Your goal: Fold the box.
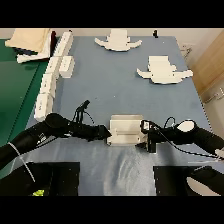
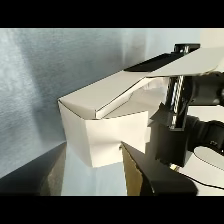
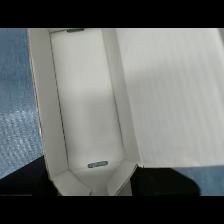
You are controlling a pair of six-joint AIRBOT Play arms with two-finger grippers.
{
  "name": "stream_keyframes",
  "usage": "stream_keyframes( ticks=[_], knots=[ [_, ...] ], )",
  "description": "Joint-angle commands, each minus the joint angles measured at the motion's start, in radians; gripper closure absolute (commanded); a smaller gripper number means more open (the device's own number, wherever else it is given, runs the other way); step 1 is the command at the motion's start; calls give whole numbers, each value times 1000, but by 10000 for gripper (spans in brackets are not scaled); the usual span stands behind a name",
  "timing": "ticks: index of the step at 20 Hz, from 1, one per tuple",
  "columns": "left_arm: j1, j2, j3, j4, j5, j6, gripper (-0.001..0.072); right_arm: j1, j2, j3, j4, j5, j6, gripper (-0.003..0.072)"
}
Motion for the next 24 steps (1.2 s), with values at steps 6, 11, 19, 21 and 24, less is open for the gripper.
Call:
stream_keyframes(
  ticks=[6, 11, 19, 21, 24],
  knots=[
    [-69, -55, 29, -34, 69, 51, 187, 1, 0, 0, 0, 1, 0, 184],
    [-183, -55, 116, 354, 104, -340, 240, 1, 0, 0, 0, 0, 0, 184],
    [-312, -144, 275, 658, 72, -695, 241, 1, 0, 0, 0, 0, 0, 185],
    [-336, -180, 302, 658, 72, -715, 241, 1, 0, 0, 0, 0, 0, 184],
    [-362, -219, 341, 699, 48, -789, 245, 1, 0, 0, 0, 0, 0, 185]
  ],
)
